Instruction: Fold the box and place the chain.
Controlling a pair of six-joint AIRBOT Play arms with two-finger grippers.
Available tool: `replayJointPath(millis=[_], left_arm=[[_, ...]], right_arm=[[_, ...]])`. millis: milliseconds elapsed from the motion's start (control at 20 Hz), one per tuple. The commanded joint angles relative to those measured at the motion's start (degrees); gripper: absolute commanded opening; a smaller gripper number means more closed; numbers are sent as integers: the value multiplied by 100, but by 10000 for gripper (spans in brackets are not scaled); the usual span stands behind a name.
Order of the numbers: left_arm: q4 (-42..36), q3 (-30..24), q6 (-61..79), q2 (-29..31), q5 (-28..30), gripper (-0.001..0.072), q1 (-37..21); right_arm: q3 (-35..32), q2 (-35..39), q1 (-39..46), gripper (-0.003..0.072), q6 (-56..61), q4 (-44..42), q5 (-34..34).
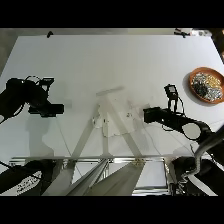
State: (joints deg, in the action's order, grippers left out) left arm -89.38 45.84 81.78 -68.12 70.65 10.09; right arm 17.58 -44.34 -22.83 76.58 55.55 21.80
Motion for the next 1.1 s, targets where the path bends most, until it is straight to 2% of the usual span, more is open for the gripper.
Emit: replayJointPath(millis=[0,100,150,250,350,400,500,600,750,1050], left_arm=[[-299,-2,1010,2,-682,11,2],[-354,-2,1287,2,-1106,19,2],[-444,-2,1340,4,-1320,95,2],[-671,-2,1311,4,-1620,421,2],[-1296,0,1735,4,-1871,541,2],[-1836,0,2201,2,-1954,566,2],[-2785,0,2743,2,-2017,702,2],[-3447,2,3307,2,-2031,703,2],[-3541,28,3309,0,-1891,703,-4],[-3576,26,3362,-2,-852,699,9]], right_arm=[[-4,4,-7,12,13,17,24],[-4,4,-7,12,13,17,31],[-4,4,-7,13,13,17,33],[-4,4,-7,13,11,20,48],[-4,4,-7,13,11,20,50],[-4,4,-7,13,11,20,50],[-4,4,-7,13,11,20,57],[-4,4,-7,13,11,20,81],[-4,4,-7,14,11,22,173],[-4,4,-7,14,11,17,177]])
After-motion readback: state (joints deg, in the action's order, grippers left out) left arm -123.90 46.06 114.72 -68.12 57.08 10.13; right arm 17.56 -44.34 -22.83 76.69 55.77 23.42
